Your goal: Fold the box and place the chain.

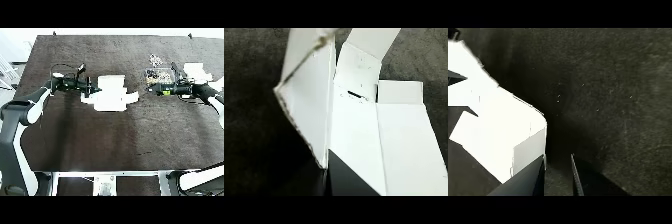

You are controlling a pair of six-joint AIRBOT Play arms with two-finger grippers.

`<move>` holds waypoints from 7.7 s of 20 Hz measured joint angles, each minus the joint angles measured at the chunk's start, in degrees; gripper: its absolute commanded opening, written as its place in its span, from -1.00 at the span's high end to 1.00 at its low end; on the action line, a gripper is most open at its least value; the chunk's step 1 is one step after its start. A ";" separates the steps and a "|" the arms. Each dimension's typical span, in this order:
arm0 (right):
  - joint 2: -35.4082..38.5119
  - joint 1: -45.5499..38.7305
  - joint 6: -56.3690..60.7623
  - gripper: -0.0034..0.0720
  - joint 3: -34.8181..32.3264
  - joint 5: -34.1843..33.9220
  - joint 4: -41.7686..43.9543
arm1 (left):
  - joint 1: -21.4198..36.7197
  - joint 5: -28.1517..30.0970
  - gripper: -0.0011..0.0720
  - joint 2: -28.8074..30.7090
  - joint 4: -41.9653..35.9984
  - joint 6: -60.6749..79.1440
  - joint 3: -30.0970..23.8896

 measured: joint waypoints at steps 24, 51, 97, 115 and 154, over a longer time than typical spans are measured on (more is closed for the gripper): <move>0.00 1.46 -5.27 0.34 -1.22 -0.31 2.08 | 0.04 5.35 0.92 0.07 -2.12 9.94 -4.50; 9.07 23.34 -36.54 -0.88 -5.33 -13.81 -16.61 | 0.04 5.49 0.92 0.04 -2.23 9.81 -4.50; 1.14 24.52 -51.58 -0.87 1.29 -25.09 -8.72 | 0.02 5.53 0.92 0.04 -2.21 9.81 -4.50; -9.79 20.22 -51.87 -0.87 12.90 -6.88 -6.95 | 0.00 5.49 0.92 0.04 -2.21 9.84 -4.50; -20.83 20.48 -57.86 -0.87 20.65 2.58 -1.64 | -0.02 5.53 0.92 0.04 -2.23 9.81 -4.50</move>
